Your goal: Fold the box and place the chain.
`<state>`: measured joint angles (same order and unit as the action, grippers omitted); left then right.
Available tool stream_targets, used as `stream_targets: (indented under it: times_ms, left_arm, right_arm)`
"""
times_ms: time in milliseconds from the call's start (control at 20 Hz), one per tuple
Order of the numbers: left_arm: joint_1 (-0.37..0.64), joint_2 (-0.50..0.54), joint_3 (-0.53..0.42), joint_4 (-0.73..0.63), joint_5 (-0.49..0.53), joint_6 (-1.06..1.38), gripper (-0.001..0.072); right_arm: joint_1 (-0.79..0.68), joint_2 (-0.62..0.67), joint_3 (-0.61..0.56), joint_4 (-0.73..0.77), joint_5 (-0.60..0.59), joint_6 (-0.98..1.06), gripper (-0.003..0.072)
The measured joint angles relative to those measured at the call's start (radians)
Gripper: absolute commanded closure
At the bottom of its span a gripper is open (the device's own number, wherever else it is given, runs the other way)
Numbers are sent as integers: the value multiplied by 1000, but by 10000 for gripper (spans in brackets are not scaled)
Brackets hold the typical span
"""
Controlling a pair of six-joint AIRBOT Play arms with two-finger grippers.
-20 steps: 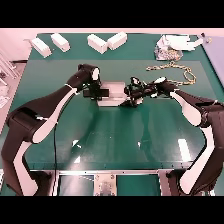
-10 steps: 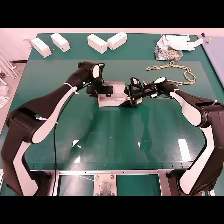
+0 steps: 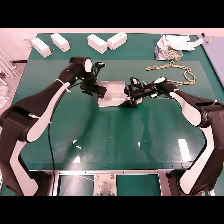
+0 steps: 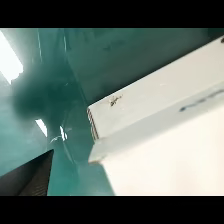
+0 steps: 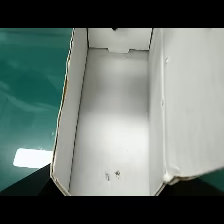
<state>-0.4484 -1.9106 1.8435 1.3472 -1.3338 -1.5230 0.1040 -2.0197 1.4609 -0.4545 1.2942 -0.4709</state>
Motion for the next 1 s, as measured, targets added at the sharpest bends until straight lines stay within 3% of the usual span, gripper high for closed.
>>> stream_targets:
  times_ms: [250, 700, 850, 1000]
  left_arm:
    - [63, 17, 0, -171, -37, 170, -11]
    - [264, 20, 0, -437, -229, 541, -11]
    - [315, 20, 0, -480, -217, 628, -11]
    - [338, 20, 0, -507, -129, 670, -11]
  right_arm:
    - [0, 0, 0, 0, 0, 0, 109]
    - [0, 0, 0, 0, 0, 0, 109]
    - [0, 0, 0, 0, 0, 0, 109]
    - [0, 0, 0, 0, 0, 0, 110]
